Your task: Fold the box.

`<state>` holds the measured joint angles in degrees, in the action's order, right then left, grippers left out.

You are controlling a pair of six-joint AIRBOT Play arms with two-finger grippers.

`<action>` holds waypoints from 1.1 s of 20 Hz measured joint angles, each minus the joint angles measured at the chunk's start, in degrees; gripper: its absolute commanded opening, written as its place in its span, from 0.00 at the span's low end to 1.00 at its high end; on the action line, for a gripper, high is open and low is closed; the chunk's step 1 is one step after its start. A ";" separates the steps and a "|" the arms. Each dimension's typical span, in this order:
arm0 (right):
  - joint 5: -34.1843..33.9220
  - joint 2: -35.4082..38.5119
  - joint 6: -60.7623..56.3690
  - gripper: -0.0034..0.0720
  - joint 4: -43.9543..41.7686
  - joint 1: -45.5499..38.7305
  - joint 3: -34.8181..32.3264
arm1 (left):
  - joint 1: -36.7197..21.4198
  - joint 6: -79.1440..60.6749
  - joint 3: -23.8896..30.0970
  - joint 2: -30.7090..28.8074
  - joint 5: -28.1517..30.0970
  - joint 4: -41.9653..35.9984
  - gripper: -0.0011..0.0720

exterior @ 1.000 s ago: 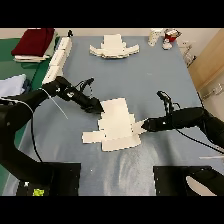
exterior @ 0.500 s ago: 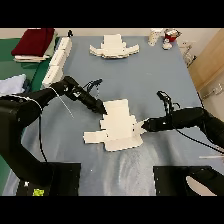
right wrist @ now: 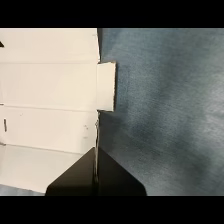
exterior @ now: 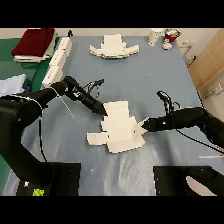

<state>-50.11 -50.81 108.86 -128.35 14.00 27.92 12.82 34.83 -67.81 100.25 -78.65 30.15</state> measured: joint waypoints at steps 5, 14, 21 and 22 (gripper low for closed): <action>0.13 0.00 0.00 0.05 -0.02 0.00 0.00 | 0.00 -0.74 0.00 0.00 -0.79 -0.17 0.04; 0.26 0.00 0.02 0.05 -0.04 0.00 0.02 | 0.24 -0.98 0.00 0.02 -0.98 -0.17 0.16; 0.17 0.00 0.02 0.05 0.00 0.00 0.00 | 1.25 -2.23 0.00 0.02 -1.77 -0.20 0.16; 0.20 0.00 0.00 0.05 0.00 0.02 0.00 | 1.31 -2.27 0.00 0.02 -1.90 -0.22 0.16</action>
